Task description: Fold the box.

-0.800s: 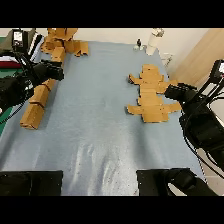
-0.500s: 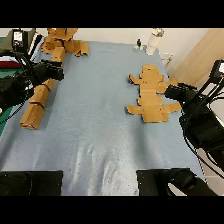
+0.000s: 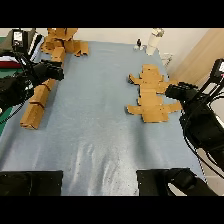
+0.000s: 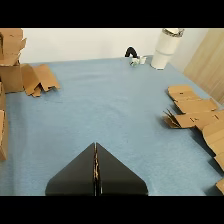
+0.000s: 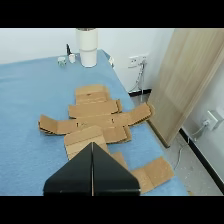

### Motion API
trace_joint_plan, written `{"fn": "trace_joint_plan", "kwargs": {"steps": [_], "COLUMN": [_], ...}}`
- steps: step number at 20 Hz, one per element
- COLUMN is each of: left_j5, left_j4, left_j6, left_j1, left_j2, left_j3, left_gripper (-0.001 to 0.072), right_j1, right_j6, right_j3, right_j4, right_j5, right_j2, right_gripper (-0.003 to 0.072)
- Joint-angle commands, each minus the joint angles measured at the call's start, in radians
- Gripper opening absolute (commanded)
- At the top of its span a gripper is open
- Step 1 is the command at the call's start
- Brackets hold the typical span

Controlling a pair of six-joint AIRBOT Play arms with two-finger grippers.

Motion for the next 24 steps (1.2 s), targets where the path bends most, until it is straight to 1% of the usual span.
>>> {"fn": "trace_joint_plan", "kwargs": {"steps": [1, 7, 9, 10, 11, 12, 13, 14, 15, 16, 18, 19, 20, 22, 24], "left_j5": [0.000, 0.000, 0.000, 0.000, 0.000, 0.000, 0.000, 0.000, 0.000, 0.000, 0.000, 0.000, 0.000, 0.000, 0.000], "left_j4": [0.000, 0.000, 0.000, 0.000, 0.000, 0.000, 0.000, 0.000, 0.000, 0.000, 0.000, 0.000, 0.000, 0.000, 0.000], "left_j6": [0.000, 0.000, 0.000, 0.000, 0.000, 0.000, 0.000, 0.000, 0.000, 0.000, 0.000, 0.000, 0.000, 0.000, 0.000], "left_j1": [0.000, 0.000, 0.000, 0.000, 0.000, 0.000, 0.000, 0.000, 0.000, 0.000, 0.000, 0.000, 0.000, 0.000, 0.000], "left_j2": [0.000, 0.000, 0.000, 0.000, 0.000, 0.000, 0.000, 0.000, 0.000, 0.000, 0.000, 0.000, 0.000, 0.000, 0.000], "left_j3": [0.001, 0.001, 0.001, 0.001, 0.001, 0.001, 0.001, 0.001, 0.001, 0.001, 0.001, 0.001, 0.001, 0.001, 0.001], "left_gripper": [0.0012, 0.0012, 0.0012, 0.0012, 0.0012, 0.0012, 0.0011, 0.0012, 0.0012, 0.0012, 0.0012, 0.0012, 0.0012, 0.0012, 0.0012], "right_j1": [0.000, 0.000, 0.000, 0.000, 0.000, 0.000, -0.008, -0.043, -0.111, -0.209, -0.439, -0.555, -0.669, -0.893, -1.067], "right_j6": [0.000, 0.002, 0.023, 0.029, 0.028, 0.027, 0.027, 0.019, -0.055, -0.214, -0.585, -0.749, -0.883, -1.094, -1.215], "right_j3": [0.000, 0.000, 0.000, 0.000, 0.000, 0.000, 0.004, 0.024, 0.066, 0.121, 0.239, 0.288, 0.331, 0.396, 0.436], "right_j4": [-0.002, -0.013, 0.005, 0.053, 0.119, 0.145, 0.130, 0.133, 0.177, 0.276, 0.555, 0.702, 0.831, 1.031, 1.128], "right_j5": [0.010, 0.026, 0.079, 0.121, 0.140, 0.135, 0.098, 0.036, -0.016, -0.022, -0.021, -0.026, -0.040, -0.079, -0.142], "right_j2": [-0.005, -0.018, -0.023, -0.027, -0.037, -0.060, -0.088, -0.125, -0.171, -0.220, -0.320, -0.372, -0.426, -0.550, -0.667], "right_gripper": [0.0002, 0.0002, 0.0003, 0.0016, 0.0134, 0.0187, 0.0187, 0.0187, 0.0187, 0.0187, 0.0190, 0.0240, 0.0244, 0.0388, 0.0388]}}
